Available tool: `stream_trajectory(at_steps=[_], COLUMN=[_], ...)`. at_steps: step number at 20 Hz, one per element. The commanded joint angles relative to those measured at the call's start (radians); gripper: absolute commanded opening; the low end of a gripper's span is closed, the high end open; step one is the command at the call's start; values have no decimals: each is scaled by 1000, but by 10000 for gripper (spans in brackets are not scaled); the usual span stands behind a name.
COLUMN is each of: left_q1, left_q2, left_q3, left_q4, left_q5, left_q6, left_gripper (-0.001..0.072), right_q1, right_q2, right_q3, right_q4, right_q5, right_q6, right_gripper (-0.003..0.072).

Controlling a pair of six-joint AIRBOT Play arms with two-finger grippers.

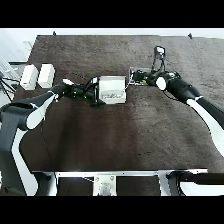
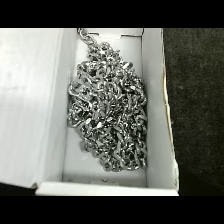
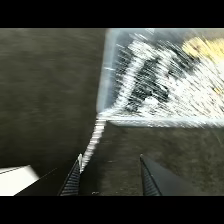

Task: Fold the box and place the chain.

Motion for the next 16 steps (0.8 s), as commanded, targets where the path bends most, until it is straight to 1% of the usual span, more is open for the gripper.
stream_trajectory(at_steps=[1, 3, 5, 8, 10, 13, 14, 15, 16], left_q1=[0, 0, 0, 0, 0, 0, 0, 0, 0], left_q2=[1, 1, 1, 1, 1, 1, 1, 1, 1], left_q3=[0, 0, 0, 0, 0, 0, 0, 0, 0], left_q4=[0, 0, 0, 0, 0, 0, 0, 0, 0], left_q5=[0, 1, 1, 0, 0, 0, 0, 0, 0], left_q6=[0, 0, 0, 0, 0, 0, 0, 0, 0], left_gripper=[466, 466, 466, 466, 466, 466, 466, 466, 466], right_q1=[-44, -34, -27, -23, -23, -26, -27, -31, -36], right_q2=[-90, -143, -198, -276, -320, -351, -351, -350, -350], right_q3=[0, 5, 34, 94, 139, 183, 185, 187, 187], right_q4=[277, 463, 620, 781, 832, 834, 833, 830, 830], right_q5=[-52, -85, -85, -82, -82, -107, -127, -142, -143], right_q6=[-142, -283, -410, -542, -598, -605, -608, -608, -608], right_gripper=[450, 458, 458, 455, 424, 312, 238, 91, 12])
